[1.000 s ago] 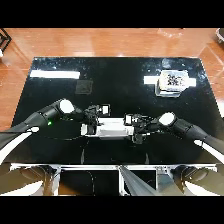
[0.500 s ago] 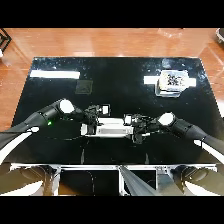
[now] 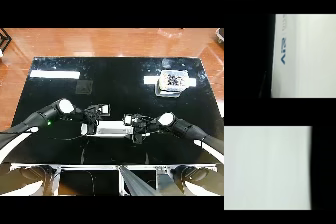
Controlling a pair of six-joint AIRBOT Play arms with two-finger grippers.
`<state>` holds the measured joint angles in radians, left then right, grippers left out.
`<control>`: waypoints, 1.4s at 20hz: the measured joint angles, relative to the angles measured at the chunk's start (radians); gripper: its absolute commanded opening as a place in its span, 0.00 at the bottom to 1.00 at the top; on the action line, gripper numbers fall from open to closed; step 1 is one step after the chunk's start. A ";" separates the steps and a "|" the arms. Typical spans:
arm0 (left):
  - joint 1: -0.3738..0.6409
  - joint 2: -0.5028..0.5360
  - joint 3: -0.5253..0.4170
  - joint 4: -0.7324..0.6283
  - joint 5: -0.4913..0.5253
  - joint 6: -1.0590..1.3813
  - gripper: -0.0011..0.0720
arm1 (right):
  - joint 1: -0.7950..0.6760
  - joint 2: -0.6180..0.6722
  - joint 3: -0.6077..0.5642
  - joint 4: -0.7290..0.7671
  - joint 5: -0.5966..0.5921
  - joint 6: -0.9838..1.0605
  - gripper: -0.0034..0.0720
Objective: Fold the box and place the chain.
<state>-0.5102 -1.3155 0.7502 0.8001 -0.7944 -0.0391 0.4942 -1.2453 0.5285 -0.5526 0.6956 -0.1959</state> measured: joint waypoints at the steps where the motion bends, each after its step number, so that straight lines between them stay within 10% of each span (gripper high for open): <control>1: 0.002 0.007 0.000 0.001 -0.002 -0.008 0.71 | 0.000 0.000 0.000 0.000 0.000 0.000 0.75; 4: 0.012 0.033 0.000 0.034 -0.002 -0.063 0.87 | 0.000 0.000 0.000 -0.001 0.000 0.000 0.74; 5: 0.018 0.044 0.000 0.054 -0.003 -0.090 0.87 | 0.000 0.000 0.000 -0.001 -0.001 0.000 0.62; 11: 0.075 0.167 0.000 0.187 -0.090 -0.257 0.86 | 0.000 0.000 0.000 -0.002 -0.002 0.000 0.59; 12: 0.085 0.196 0.000 0.208 -0.129 -0.292 0.76 | 0.000 0.000 0.000 -0.002 -0.002 0.000 0.59; 14: 0.108 0.258 0.000 0.251 -0.222 -0.381 0.03 | 0.000 0.000 0.000 -0.002 -0.002 0.000 0.59; 20: 0.128 0.372 -0.029 0.197 -0.472 -0.593 0.04 | 0.000 0.000 0.000 -0.002 -0.002 -0.001 0.60; 28: 0.006 0.290 -0.097 -0.032 -0.029 -0.608 0.04 | 0.000 0.000 0.000 -0.002 -0.002 -0.001 0.60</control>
